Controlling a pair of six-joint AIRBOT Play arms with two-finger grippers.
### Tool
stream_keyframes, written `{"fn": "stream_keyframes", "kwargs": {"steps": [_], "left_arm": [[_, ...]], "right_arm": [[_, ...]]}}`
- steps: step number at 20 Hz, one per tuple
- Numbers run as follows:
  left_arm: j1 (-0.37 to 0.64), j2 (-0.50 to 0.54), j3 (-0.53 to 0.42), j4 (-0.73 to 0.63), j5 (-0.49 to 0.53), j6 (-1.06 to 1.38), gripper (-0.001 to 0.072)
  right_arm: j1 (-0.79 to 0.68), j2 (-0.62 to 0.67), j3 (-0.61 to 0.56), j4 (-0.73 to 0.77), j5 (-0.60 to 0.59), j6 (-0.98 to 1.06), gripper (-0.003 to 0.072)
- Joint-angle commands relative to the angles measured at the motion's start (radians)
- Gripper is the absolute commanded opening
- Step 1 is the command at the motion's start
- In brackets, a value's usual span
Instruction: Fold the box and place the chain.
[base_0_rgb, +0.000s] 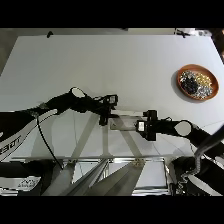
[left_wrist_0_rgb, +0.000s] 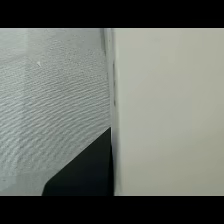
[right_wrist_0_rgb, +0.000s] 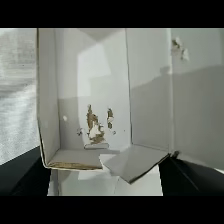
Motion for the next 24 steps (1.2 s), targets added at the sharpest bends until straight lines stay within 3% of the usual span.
{"fn": "stream_keyframes", "kwargs": {"steps": [1, 10, 24], "left_arm": [[0.000, 0.001, 0.001, -0.001, 0.002, -0.001, 0.0011], [0.000, 0.001, 0.001, -0.001, 0.002, -0.001, 0.0011], [0.000, 0.001, 0.001, -0.001, 0.002, -0.001, 0.0011]], "right_arm": [[-0.026, -0.045, 0.013, 0.106, 0.049, -0.157, 0.0693], [-0.101, -0.107, 0.062, 0.103, 0.186, -0.163, 0.0693], [-0.101, -0.175, 0.062, 0.249, 0.150, -0.316, 0.0640]]}}
